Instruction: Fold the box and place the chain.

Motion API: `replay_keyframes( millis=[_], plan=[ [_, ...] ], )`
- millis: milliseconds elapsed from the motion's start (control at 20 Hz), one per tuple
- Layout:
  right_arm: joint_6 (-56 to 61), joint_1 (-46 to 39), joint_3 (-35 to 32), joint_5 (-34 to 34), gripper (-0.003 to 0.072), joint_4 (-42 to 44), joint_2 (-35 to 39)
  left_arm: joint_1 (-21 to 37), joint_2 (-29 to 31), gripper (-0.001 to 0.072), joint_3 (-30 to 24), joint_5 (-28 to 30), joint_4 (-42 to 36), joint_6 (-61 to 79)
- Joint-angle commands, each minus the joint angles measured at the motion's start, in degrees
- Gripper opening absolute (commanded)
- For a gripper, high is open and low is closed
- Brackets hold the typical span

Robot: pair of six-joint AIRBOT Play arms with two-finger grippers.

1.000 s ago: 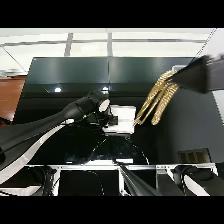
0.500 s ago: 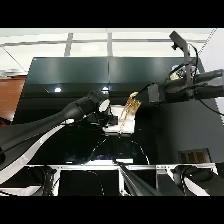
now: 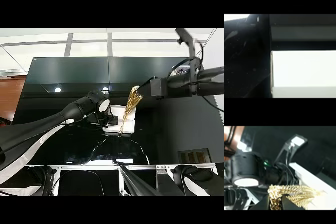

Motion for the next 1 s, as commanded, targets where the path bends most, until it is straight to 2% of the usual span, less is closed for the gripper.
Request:
replay_keyframes(
  millis=[0, 500, 750, 950],
  plan=[
    [0.0, -0.6, 3.8, 0.7, 0.001, -0.1, 0.0, 0.0, 0.0, 0.0028, 0.0, 0.0, 0.0, 0.0],
    [0.0, -0.6, 5.3, 1.0, 0.001, -2.5, 0.0, 0.0, 0.0, 0.0028, 0.0, 0.0, 0.0, 0.0],
    [0.0, -0.1, 5.2, 5.9, 0.001, -3.8, 0.0, 0.0, 0.0, 0.0028, 0.0, 0.0, 0.0, 0.0],
    [0.7, 4.0, -0.2, 4.3, 0.001, -5.5, -0.1, 0.0, 0.0, 0.0028, 0.0, 0.0, 0.0, 0.0]
  ],
)
